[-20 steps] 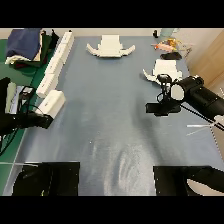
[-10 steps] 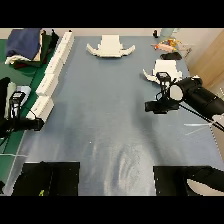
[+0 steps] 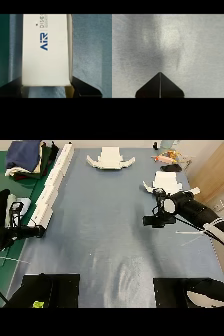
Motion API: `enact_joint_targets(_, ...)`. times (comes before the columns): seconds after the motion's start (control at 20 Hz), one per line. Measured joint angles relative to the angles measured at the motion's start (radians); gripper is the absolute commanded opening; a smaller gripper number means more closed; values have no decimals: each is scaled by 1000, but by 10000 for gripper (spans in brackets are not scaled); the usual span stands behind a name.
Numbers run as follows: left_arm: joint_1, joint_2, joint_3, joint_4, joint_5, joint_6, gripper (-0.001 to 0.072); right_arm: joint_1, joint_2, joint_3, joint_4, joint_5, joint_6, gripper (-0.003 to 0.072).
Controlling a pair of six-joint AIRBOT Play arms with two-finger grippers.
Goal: Fold the box.
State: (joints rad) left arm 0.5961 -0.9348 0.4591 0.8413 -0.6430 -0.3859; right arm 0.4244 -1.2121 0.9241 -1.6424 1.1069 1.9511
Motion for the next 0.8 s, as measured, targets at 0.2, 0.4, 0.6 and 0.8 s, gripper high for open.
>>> enact_joint_targets(0.2,3,-56,0,-39,37,55,374,0,-9,0,3,-3,0,5)
enact_joint_targets(0.4,3,-75,0,-48,82,73,374,0,-11,0,9,-2,0,5)
enact_joint_targets(0.6,3,-80,0,-50,101,80,374,0,-11,0,15,-2,0,5)
enact_joint_targets(0.8,3,-81,0,-54,108,80,374,0,-11,0,15,-1,0,5)
